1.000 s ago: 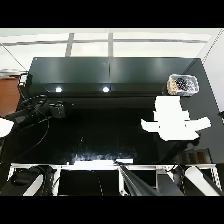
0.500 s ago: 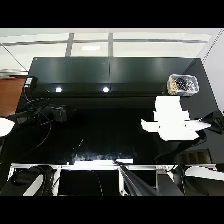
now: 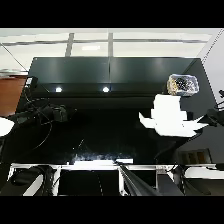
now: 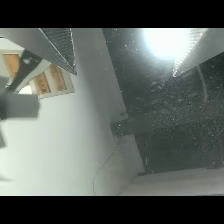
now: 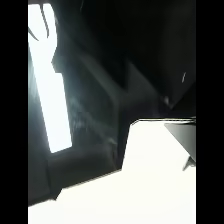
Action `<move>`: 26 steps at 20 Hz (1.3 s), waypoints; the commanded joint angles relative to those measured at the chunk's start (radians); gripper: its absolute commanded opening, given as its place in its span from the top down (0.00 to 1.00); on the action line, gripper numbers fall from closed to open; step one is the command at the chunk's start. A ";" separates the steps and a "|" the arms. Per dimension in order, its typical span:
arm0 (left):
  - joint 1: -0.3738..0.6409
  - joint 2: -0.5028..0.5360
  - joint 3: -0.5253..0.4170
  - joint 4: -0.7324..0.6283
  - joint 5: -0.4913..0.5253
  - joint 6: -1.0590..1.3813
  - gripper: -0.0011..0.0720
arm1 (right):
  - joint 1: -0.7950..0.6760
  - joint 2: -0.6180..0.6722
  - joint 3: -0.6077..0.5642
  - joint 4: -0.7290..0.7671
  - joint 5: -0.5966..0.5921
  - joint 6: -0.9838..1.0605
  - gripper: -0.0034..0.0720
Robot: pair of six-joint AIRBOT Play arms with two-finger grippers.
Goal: Fold the box and place the chain.
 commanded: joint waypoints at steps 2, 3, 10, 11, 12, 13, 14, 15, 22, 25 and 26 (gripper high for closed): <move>-0.001 0.000 0.000 -0.005 -0.002 0.000 0.02 | 0.100 0.021 -0.017 0.263 0.105 -0.015 0.92; -0.001 0.000 0.000 -0.006 -0.003 0.000 0.02 | 0.147 0.034 -0.031 0.275 0.107 -0.001 0.92; 0.005 -0.040 -0.005 0.029 -0.015 -0.085 0.05 | 0.557 0.256 -0.275 0.415 -0.153 0.119 0.92; 0.011 -0.074 -0.006 0.058 -0.011 -0.148 0.04 | 0.624 0.319 -0.333 0.432 -0.219 0.119 0.92; 0.026 -0.113 -0.006 0.058 -0.016 -0.192 0.04 | 0.698 0.392 -0.395 0.435 -0.301 0.120 0.92; 0.049 -0.161 -0.006 0.029 -0.035 -0.219 0.04 | 0.763 0.461 -0.448 0.433 -0.378 0.121 0.92; 0.074 -0.215 -0.006 -0.031 -0.067 -0.201 0.04 | 0.823 0.529 -0.499 0.435 -0.457 0.127 0.92; 0.100 -0.280 -0.006 -0.120 -0.117 -0.121 0.04 | 0.867 0.580 -0.535 0.433 -0.505 0.140 0.92; 0.096 -0.640 -0.002 -0.551 -0.338 0.500 0.04 | 0.956 0.630 -0.575 0.441 -0.536 0.180 0.92; 0.049 -0.748 0.031 -0.556 -0.380 0.550 0.04 | 0.956 0.630 -0.575 0.441 -0.536 0.180 0.92; 0.030 -0.784 0.044 -0.570 -0.404 0.575 0.04 | 0.956 0.630 -0.575 0.441 -0.536 0.180 0.92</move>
